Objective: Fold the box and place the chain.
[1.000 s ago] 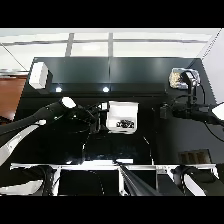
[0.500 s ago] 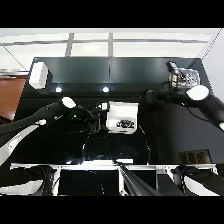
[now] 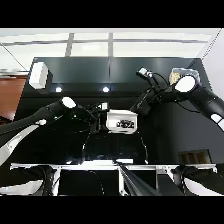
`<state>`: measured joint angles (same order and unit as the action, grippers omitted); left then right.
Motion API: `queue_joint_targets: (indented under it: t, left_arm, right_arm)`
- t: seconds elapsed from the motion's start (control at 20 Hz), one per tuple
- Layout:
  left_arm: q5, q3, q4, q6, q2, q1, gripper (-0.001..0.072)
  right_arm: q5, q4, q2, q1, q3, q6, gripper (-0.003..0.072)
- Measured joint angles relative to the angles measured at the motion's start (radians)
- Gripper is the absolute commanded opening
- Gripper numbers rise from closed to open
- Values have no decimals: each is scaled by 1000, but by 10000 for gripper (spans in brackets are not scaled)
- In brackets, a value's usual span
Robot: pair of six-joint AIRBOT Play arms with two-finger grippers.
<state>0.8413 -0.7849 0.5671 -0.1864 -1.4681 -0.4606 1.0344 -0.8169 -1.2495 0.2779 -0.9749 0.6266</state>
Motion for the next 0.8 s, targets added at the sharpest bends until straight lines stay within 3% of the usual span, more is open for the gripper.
queue_joint_targets:
  t: [0.2, 0.6, 0.7, 0.8]
  left_arm:
    - [3, 0, -2, 0, 0, 0, 394]
    - [5, 0, -3, 0, 0, 0, 394]
    - [5, 0, -3, 0, 0, 0, 394]
    - [6, 0, -4, 1, 0, 0, 394]
  right_arm:
    - [64, -19, 22, 28, 41, -84, 708]
    - [29, -24, 29, 106, 113, -228, 706]
    - [30, -25, 30, 112, 116, -234, 507]
    - [30, -24, 30, 114, 117, -238, 362]
